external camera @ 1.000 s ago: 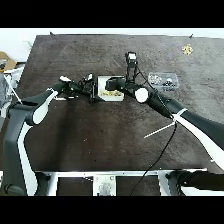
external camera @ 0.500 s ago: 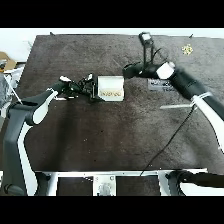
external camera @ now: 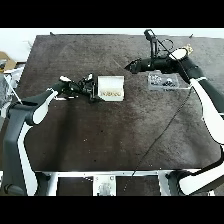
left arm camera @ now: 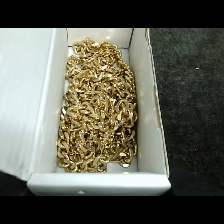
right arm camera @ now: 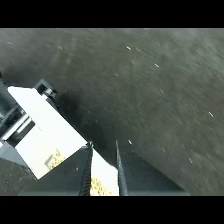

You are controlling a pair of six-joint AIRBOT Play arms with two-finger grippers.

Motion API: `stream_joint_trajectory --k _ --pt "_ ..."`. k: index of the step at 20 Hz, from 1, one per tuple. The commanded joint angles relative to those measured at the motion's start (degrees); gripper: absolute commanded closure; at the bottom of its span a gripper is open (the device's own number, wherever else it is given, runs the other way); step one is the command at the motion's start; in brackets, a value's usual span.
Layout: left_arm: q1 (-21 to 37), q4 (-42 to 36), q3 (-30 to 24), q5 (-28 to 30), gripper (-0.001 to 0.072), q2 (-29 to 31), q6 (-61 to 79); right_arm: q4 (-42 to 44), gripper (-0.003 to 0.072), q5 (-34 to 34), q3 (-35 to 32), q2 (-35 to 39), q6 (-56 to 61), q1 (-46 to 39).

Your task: Fold the box and place the chain.

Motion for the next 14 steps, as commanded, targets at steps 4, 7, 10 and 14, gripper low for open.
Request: stream_joint_trajectory --k 4,7,10,14 --pt "0.0 -0.6 0.0 0.0 0.0435 0.0 0.0 8.2 0.0459 4.2 1.0 -4.5 -12.7 -0.8" --pt "0.0 -1.0 0.0 0.0 0.0435 0.0 0.0 7.6 0.0459 4.9 1.0 -4.6 -14.0 -0.8" --pt "0.0 -1.0 0.0 0.0 0.0435 0.0 0.0 5.9 0.0460 4.3 1.0 -4.7 -15.0 -0.7" --pt "0.0 -1.0 0.0 0.0 0.0435 0.0 0.0 6.1 0.0460 3.3 1.3 -7.0 -17.0 -0.7"
